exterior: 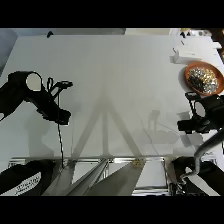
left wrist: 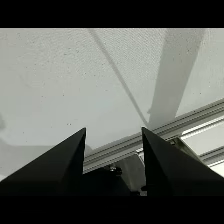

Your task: Fold the box and place the chain.

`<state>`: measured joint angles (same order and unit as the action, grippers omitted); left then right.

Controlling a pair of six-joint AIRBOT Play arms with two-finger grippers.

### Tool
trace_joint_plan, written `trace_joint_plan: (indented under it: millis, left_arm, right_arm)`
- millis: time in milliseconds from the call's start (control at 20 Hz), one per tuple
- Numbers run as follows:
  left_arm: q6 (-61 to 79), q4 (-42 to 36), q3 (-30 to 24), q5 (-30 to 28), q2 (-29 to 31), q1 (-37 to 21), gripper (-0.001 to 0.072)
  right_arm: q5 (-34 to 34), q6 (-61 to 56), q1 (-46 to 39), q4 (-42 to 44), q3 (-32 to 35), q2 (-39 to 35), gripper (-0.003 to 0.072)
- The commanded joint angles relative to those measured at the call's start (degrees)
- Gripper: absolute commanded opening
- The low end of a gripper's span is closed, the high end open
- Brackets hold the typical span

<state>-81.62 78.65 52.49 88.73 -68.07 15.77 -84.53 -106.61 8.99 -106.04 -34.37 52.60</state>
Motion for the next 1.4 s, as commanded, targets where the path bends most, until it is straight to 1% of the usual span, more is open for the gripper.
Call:
trace_joint_plan:
  millis: [0, 300, 400, 500, 650, 750, 850, 950, 1050, 1100, 1150, 1250, 1300, 1350]
  left_arm:
    - [0.0, 0.02, -0.02, 0.0, 0.04, 0.02, 0.0391]
    - [0.0, 0.02, -0.02, 0.0, 0.04, 0.02, 0.0391]
    - [0.0, 0.02, -0.02, 0.0, 0.04, 0.02, 0.0391]
    - [0.0, 0.02, -0.02, 0.0, 0.04, 0.02, 0.0391]
    - [0.0, 0.02, -0.02, 0.0, 0.04, 0.02, 0.0391]
    - [0.0, 0.02, -0.02, 0.0, 0.04, 0.02, 0.0391]
    - [0.0, 0.04, -0.02, 0.0, 0.04, 0.02, 0.0391]
    - [0.0, 0.02, -0.02, 0.0, 0.04, 0.02, 0.0391]
    - [-0.02, 0.02, -0.02, 0.0, 0.04, 0.02, 0.0391]
    - [0.0, 0.02, -0.02, 0.0, 0.07, 0.02, 0.0391]
    - [0.0, 0.02, -0.02, 0.0, 0.04, 0.02, 0.0391]
    - [0.0, 0.02, -0.02, 0.0, 0.07, 0.02, 0.0391]
    - [0.0, 0.02, -0.02, 0.0, 0.04, 0.02, 0.0391]
    - [0.0, 0.02, -0.02, 0.0, 0.04, 0.02, 0.0391]
  right_arm:
    - [0.0, 0.0, -0.02, 0.02, -0.02, -0.04, 0.0323]
    - [0.63, 0.24, -0.02, -0.28, -0.02, -0.04, 0.0323]
    - [-0.44, 3.65, -0.02, -2.1, -0.02, -0.04, 0.0322]
    - [-2.14, 5.6, -0.02, -8.41, -0.02, -0.04, 0.0322]
    - [-3.23, 5.49, -0.02, -22.8, -0.02, -0.07, 0.0322]
    - [-1.11, 4.33, -0.46, -28.85, -0.02, -0.11, 0.0321]
    - [2.91, 3.69, -3.48, -30.21, -0.02, -0.11, 0.0322]
    - [6.99, 3.34, -8.96, -30.62, -0.02, -0.11, 0.0322]
    - [12.04, 3.39, -16.94, -32.37, -0.02, -0.11, 0.0325]
    - [15.43, 3.41, -21.94, -32.74, -0.02, -0.11, 0.036]
    - [18.91, 3.72, -26.84, -32.74, -0.02, -0.09, 0.0448]
    - [24.52, 6.38, -36.11, -32.5, -0.02, 0.11, 0.0655]
    - [26.08, 6.38, -39.65, -32.17, -0.04, 0.87, 0.0677]
    - [27.04, 6.4, -42.12, -31.85, -0.07, 2.29, 0.0674]
